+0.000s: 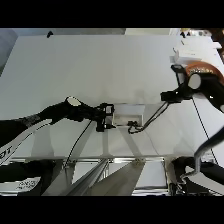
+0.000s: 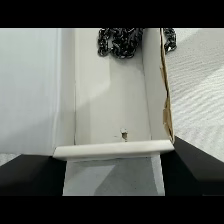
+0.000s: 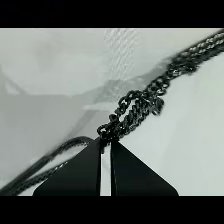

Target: Fold the box and place the chain.

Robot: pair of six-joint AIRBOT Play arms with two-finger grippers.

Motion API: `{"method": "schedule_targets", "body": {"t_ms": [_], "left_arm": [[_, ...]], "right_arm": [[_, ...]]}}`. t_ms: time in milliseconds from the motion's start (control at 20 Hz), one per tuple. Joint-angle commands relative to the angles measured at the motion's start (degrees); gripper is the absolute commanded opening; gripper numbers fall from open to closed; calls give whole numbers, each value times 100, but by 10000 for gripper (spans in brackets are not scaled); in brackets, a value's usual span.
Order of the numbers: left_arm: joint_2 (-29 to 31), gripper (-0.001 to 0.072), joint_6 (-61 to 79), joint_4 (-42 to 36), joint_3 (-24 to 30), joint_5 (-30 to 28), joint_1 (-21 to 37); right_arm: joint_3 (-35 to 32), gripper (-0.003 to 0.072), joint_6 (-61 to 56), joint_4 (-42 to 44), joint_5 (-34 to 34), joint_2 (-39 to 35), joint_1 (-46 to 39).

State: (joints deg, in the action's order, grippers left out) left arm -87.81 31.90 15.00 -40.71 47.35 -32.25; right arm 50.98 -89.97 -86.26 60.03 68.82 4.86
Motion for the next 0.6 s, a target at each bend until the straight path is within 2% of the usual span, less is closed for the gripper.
{"method": "schedule_targets", "body": {"t_ms": [0, 300, 550], "left_arm": [[4, 252, 0, 0, 0, 0, 2], [4, 252, 2, 2, 0, 0, 2], [4, 252, 0, 2, 0, 0, 2]], "right_arm": [[7, 22, 192, 354, 365, -1027, 7], [9, 22, 975, 2133, 979, -2872, 7], [9, 22, 1067, 2719, 1064, -3622, 7]]}}
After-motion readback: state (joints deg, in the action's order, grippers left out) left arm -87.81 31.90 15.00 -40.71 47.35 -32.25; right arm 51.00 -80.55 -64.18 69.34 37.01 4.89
